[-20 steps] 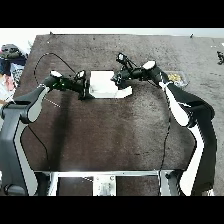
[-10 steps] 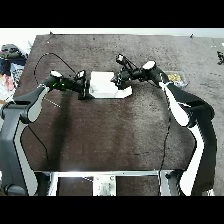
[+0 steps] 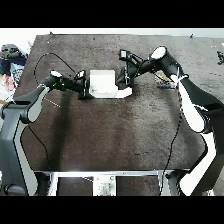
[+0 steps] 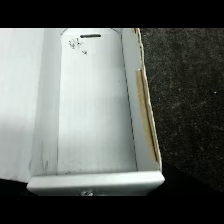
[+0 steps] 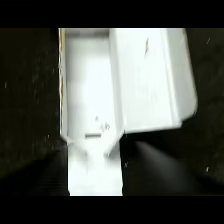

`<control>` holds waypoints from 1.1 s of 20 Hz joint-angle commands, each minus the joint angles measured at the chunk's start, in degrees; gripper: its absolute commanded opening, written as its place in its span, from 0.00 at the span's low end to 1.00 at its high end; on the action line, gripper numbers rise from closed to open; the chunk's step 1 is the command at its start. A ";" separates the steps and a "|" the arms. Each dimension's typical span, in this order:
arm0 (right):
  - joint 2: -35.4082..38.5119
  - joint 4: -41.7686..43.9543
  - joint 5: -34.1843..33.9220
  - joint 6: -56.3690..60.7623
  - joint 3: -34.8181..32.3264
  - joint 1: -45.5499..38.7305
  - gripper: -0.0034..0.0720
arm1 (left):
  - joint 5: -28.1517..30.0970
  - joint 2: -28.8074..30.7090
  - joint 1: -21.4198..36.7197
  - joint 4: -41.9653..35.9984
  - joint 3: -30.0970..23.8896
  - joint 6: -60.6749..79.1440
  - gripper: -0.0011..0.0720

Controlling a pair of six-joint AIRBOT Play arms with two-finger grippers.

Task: Fold the box and place the chain.

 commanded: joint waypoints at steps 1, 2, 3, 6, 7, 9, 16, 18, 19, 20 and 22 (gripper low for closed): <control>0.20 -8.20 -1.49 1.46 -1.99 -0.02 0.92 | 0.00 0.02 0.07 0.04 0.02 -0.02 0.52; -0.68 -8.37 -2.82 1.44 -2.08 -0.02 0.92 | 0.00 0.02 0.07 0.04 0.02 -0.02 0.52; -1.60 -8.22 -3.04 0.44 -2.08 0.00 0.92 | -0.02 0.02 0.07 0.04 0.02 -0.02 0.52; -4.02 -6.10 -3.82 -2.49 -2.08 0.70 0.63 | 0.00 0.02 0.07 0.04 0.02 -0.02 0.52; -4.55 -5.25 -4.42 -2.47 -2.08 1.01 0.63 | -0.02 0.02 0.07 0.04 0.02 -0.02 0.52; -5.60 -4.87 -5.31 -2.62 -2.08 1.57 0.70 | -0.02 0.02 0.07 0.04 0.02 -0.02 0.52; -6.58 -0.09 -5.77 -2.62 -2.08 1.66 0.60 | 0.00 0.02 0.07 0.04 0.02 -0.02 0.52; -6.58 0.74 -5.73 -2.60 -2.08 1.84 0.60 | 0.00 0.02 0.07 0.04 0.02 -0.02 0.52; -6.58 0.74 -5.70 -2.60 -2.08 2.03 0.60 | 0.00 0.02 0.07 0.04 0.02 -0.02 0.52; -6.58 0.72 -5.70 -2.62 -2.08 2.32 0.43 | -0.02 0.02 0.07 0.04 0.02 -0.02 0.52; -6.58 0.74 -5.75 -2.62 -2.08 2.91 0.33 | 0.00 0.02 0.07 0.04 0.02 -0.02 0.52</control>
